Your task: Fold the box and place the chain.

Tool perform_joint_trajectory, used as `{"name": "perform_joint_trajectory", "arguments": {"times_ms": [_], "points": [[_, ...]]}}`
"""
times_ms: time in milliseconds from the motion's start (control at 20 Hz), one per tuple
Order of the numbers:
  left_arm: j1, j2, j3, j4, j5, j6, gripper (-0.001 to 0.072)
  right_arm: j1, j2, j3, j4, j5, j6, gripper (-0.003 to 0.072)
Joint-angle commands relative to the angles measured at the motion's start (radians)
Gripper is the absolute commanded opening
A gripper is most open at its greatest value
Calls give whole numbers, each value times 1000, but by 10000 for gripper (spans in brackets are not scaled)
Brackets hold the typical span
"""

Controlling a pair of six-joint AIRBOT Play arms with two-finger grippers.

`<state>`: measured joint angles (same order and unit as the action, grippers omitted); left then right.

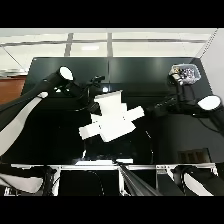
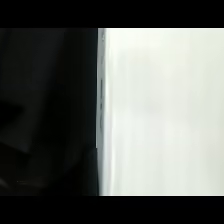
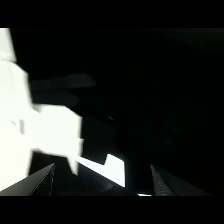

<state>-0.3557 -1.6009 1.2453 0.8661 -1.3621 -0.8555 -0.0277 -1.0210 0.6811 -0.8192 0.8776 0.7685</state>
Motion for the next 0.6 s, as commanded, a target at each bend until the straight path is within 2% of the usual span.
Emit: {"name": "perform_joint_trajectory", "arguments": {"times_ms": [0, 50, 100, 200, 350, 550], "points": [[-76, 183, -137, 35, 257, 166, 25, -97, 6, 51, -161, 72, 35, 702], [-110, 215, -200, 54, 346, 306, 27, -97, 5, 51, -140, 47, 46, 702], [-135, 218, -237, 91, 392, 460, 27, -90, 3, 50, -131, 34, 32, 702], [-174, 188, -259, 113, 449, 648, 27, -63, 2, 40, -132, 27, -121, 702], [-204, 128, -255, 64, 589, 648, 28, 0, 2, 16, -131, 61, -344, 702], [-200, 84, -243, 64, 595, 647, 28, 92, 0, 5, -34, 81, -581, 702]]}}
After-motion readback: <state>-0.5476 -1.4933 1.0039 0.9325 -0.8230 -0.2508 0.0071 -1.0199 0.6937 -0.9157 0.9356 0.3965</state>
